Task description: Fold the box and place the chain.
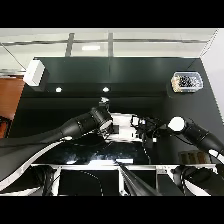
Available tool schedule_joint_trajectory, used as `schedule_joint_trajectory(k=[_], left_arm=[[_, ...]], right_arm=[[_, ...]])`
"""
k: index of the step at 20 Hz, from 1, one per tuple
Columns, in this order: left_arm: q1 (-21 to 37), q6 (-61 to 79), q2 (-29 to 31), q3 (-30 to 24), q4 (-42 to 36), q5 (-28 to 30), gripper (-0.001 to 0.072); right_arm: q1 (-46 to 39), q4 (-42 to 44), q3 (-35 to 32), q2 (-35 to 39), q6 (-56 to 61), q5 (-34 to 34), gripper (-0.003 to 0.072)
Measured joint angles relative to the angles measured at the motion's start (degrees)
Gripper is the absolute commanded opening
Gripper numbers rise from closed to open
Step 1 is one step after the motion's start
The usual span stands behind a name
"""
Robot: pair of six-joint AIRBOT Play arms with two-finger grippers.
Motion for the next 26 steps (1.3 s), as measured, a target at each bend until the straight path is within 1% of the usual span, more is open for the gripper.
schedule_joint_trajectory(k=[5,10,13,17,18,19,20,22,23,24,25,26], left_arm=[[0.0,0.0,0.0,0.0,0.02,0.0,0.0025],[0.02,0.0,0.0,0.0,0.02,0.15,0.0024],[0.02,-0.13,0.0,0.0,-0.02,0.31,0.0025],[0.02,-0.13,0.0,0.0,-0.2,0.44,0.0024],[0.02,-0.13,0.0,0.0,-0.2,0.44,0.0025],[0.02,-0.13,0.0,0.0,-0.22,0.42,0.0024],[0.02,-0.13,0.0,0.0,-0.26,0.42,0.0025],[0.02,-0.11,0.0,0.0,-0.46,0.31,0.0025],[0.02,-0.09,0.0,0.0,-0.55,0.26,0.0025],[0.02,-0.09,0.0,0.0,-0.68,0.28,0.0025],[0.02,-0.07,0.0,0.0,-0.7,0.33,0.0024],[0.02,-0.02,0.0,0.0,-0.7,0.26,0.0025]], right_arm=[[0.0,5.53,0.0,-0.2,-0.07,-0.76,0.0132],[0.79,11.02,0.0,-1.97,-1.36,-2.56,0.0131],[1.11,12.35,-0.07,-2.51,-2.21,-3.8,0.0131],[1.29,11.85,-0.13,-2.8,-2.6,-4.02,0.0135],[1.29,11.74,-0.13,-2.82,-2.64,-4.02,0.0297],[1.29,11.67,-0.11,-2.86,-2.69,-4.02,0.037],[1.29,11.5,-0.13,-2.86,-2.78,-3.91,0.037],[1.29,11.45,-0.13,-2.86,-2.8,-3.96,0.0142],[1.29,11.43,-0.13,-2.86,-2.78,-4.11,0.0275],[1.29,11.5,-0.13,-2.86,-2.8,-4.0,0.0307],[1.29,11.47,-0.13,-2.86,-2.84,-3.98,0.0127],[1.29,11.39,-0.13,-2.86,-2.84,-4.15,0.0068]])
